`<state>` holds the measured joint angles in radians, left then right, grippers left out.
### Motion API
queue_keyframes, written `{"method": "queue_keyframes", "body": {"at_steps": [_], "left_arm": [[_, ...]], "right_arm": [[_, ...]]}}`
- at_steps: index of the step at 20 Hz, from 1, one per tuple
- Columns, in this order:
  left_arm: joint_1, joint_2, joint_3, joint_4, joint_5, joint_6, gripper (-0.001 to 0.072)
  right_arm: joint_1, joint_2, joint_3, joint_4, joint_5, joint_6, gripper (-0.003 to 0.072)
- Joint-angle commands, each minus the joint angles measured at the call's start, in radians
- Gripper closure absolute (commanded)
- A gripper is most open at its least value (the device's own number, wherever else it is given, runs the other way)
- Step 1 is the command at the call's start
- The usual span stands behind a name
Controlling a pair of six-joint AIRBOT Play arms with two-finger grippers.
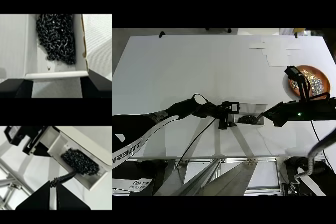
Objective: Fold the box and place the chain.
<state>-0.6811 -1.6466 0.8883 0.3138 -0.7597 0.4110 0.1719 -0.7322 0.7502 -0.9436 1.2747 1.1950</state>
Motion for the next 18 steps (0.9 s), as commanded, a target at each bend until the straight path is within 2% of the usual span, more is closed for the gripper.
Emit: {"method": "queue_keyframes", "body": {"at_steps": [1, 2, 5, 6, 7, 10, 11, 12, 14, 15, 18], "left_arm": [[0.0, 0.0, 0.0, 0.0, 0.0, 0.0, 0.0503], [0.0, 0.0, 0.0, 0.0, 0.0, 0.0, 0.0503], [0.0, 0.0, 0.0, 0.0, 0.0, 0.0, 0.0503], [0.0, 0.0, 0.0, 0.0, 0.0, 0.0, 0.0503], [0.0, 0.0, 0.0, 0.0, 0.0, 0.0, 0.0503], [0.0, 0.0, 0.0, 0.0, 0.0, 0.0, 0.0503], [0.0, 0.0, 0.0, 0.0, 0.0, 0.0, 0.0503], [0.0, 0.0, 0.0, 0.0, 0.0, 0.0, 0.0503], [0.0, 0.0, 0.0, 0.0, 0.0, 0.0, 0.0503], [0.0, 0.0, 0.0, 0.0, 0.0, 0.0, 0.0503], [0.0, 0.0, 0.0, 0.0, 0.0, 0.0, 0.0503]], "right_arm": [[0.0, -0.052, -0.007, -0.038, 0.01, -0.021, 0.0643], [0.001, -0.083, -0.007, -0.043, 0.009, -0.026, 0.0569], [0.0, -0.164, -0.006, -0.042, -0.013, -0.026, 0.0547], [0.0, -0.179, 0.002, -0.019, -0.018, -0.041, 0.0499], [0.0, -0.182, 0.016, 0.02, -0.017, -0.087, 0.0483], [0.0, -0.201, 0.125, 0.054, -0.057, -0.158, 0.0534], [0.0, -0.228, 0.167, 0.038, -0.076, -0.161, 0.0536], [0.001, -0.267, 0.201, 0.031, -0.091, -0.174, 0.0572], [0.006, -0.352, 0.217, 0.027, -0.132, -0.215, 0.059], [0.018, -0.393, 0.217, 0.006, -0.156, -0.24, 0.0643], [0.082, -0.481, 0.217, -0.073, -0.184, -0.345, 0.0648]]}}
